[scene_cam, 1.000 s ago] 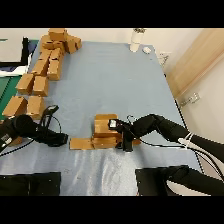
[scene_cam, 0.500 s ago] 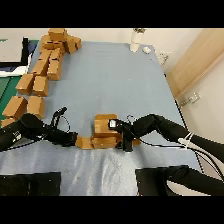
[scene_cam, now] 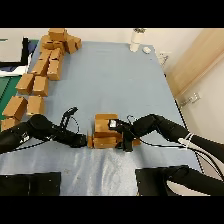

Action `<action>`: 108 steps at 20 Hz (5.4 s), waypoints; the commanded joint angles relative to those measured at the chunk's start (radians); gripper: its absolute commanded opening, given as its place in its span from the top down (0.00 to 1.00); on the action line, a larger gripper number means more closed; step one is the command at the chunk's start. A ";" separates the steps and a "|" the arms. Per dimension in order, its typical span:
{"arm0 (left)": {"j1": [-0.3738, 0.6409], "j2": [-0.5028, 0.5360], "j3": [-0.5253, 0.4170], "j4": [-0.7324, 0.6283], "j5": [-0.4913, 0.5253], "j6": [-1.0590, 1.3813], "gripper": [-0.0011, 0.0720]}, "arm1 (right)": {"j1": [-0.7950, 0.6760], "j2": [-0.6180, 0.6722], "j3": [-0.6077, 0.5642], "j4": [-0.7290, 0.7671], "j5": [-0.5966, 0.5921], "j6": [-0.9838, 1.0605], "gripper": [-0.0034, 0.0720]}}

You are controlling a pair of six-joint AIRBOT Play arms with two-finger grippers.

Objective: Fold the box.

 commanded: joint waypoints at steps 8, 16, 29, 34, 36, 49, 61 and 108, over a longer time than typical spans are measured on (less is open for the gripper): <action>0.035 -0.001 0.100 0.046 -0.098 -0.089 0.59 | 0.000 0.000 0.000 0.000 0.000 0.000 0.19; 0.008 -0.002 0.102 0.008 -0.096 -0.088 0.50 | 0.000 -0.001 0.000 0.000 0.000 0.000 0.19; 0.001 -0.057 0.102 -0.037 -0.012 -0.116 0.05 | 0.000 -0.001 0.000 0.000 0.000 0.000 0.19; -0.103 -0.057 0.113 0.095 0.079 -0.236 0.11 | 0.000 -0.001 0.000 0.000 0.000 0.000 0.19; -0.109 -0.047 0.136 0.090 0.034 -0.236 0.11 | 0.000 0.000 0.000 0.000 0.000 0.000 0.19; -0.108 -0.042 0.226 0.126 0.004 -0.230 0.11 | 0.000 0.000 0.000 0.000 0.000 0.000 0.19; 0.329 0.304 0.269 0.590 -0.349 -0.449 0.97 | 0.000 0.000 0.000 0.000 0.000 0.000 0.19; 0.126 -0.055 0.009 -0.299 -0.153 0.339 0.97 | 0.000 0.000 0.000 0.000 0.000 0.000 0.19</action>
